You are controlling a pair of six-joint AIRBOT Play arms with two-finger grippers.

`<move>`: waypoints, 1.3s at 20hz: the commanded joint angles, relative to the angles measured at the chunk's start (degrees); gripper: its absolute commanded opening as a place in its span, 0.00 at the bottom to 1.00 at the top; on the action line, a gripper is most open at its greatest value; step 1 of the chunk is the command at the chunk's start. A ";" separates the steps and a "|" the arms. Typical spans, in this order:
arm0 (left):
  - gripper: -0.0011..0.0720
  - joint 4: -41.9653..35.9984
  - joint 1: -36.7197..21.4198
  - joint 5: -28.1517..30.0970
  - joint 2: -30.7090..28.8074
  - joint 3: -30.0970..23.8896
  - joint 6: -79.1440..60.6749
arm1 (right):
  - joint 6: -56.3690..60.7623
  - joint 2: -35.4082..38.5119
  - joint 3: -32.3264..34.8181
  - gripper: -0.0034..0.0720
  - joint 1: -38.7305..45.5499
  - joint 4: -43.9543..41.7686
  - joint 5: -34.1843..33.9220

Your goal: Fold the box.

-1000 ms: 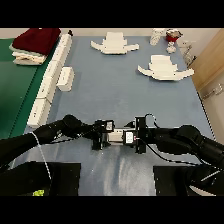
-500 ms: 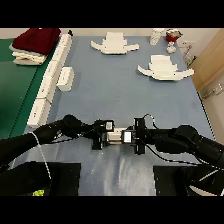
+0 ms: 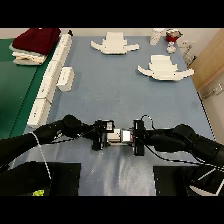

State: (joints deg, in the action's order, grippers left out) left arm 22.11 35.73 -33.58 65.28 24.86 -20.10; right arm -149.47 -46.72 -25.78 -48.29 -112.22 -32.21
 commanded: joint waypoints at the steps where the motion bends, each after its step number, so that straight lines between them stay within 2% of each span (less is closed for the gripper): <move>1: 0.61 -0.07 0.00 0.11 0.02 0.02 0.02 | 0.04 -0.31 0.02 0.30 -0.07 -0.72 -1.33; 2: 0.61 -0.07 0.00 0.13 0.02 0.02 0.02 | 0.04 -0.26 0.02 0.31 -0.07 -0.76 -1.31; 3: 0.61 -0.07 0.00 0.11 0.02 0.02 0.02 | 0.04 -0.02 0.02 0.37 -0.07 -0.96 -1.27; 4: 0.61 -0.07 0.00 0.11 0.02 0.02 0.02 | 0.04 0.42 0.00 0.48 -0.07 -1.60 -1.25; 5: 0.61 -0.07 0.00 0.11 0.02 0.02 0.02 | 0.04 0.94 0.00 0.51 -0.07 -2.10 -1.27; 7: 0.61 -0.07 0.00 0.11 0.02 0.02 0.02 | 0.04 2.01 0.02 0.53 -0.04 -2.21 -1.25; 9: 0.61 -0.07 0.00 0.11 0.02 0.02 0.02 | 0.09 2.93 0.02 0.64 -0.04 -2.25 -1.25; 11: 0.61 -0.07 0.00 0.13 0.02 0.02 0.02 | 2.23 4.26 0.02 0.64 -0.04 -4.02 -0.76; 14: 0.61 -0.07 0.00 0.11 0.02 0.02 0.02 | 9.64 6.49 0.09 0.63 0.20 -11.72 0.31; 15: 0.61 -0.07 0.00 0.13 0.02 0.02 0.02 | 12.83 6.75 0.37 0.53 0.24 -13.11 1.64; 16: 0.61 -0.07 0.00 0.11 0.02 0.02 0.02 | 15.80 6.99 1.27 0.26 0.24 -14.40 3.96; 17: 0.61 -0.07 0.00 0.13 0.02 0.02 0.02 | 18.73 7.26 2.58 0.13 0.20 -15.34 7.26; 19: 0.61 -0.07 0.00 0.11 0.02 0.02 0.02 | 24.24 7.89 6.12 0.07 -0.81 -16.90 14.84; 22: 0.61 -0.07 0.00 0.11 0.02 0.02 0.04 | 30.97 7.74 10.03 0.07 -4.72 -16.83 22.60; 26: 0.61 -0.07 0.00 0.13 0.02 0.02 0.02 | 32.92 6.58 13.11 0.07 -7.93 -16.74 24.90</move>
State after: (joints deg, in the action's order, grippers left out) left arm 22.02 35.73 -33.47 65.25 24.86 -20.05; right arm -120.05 -39.53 -15.07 -54.13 -128.57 -11.18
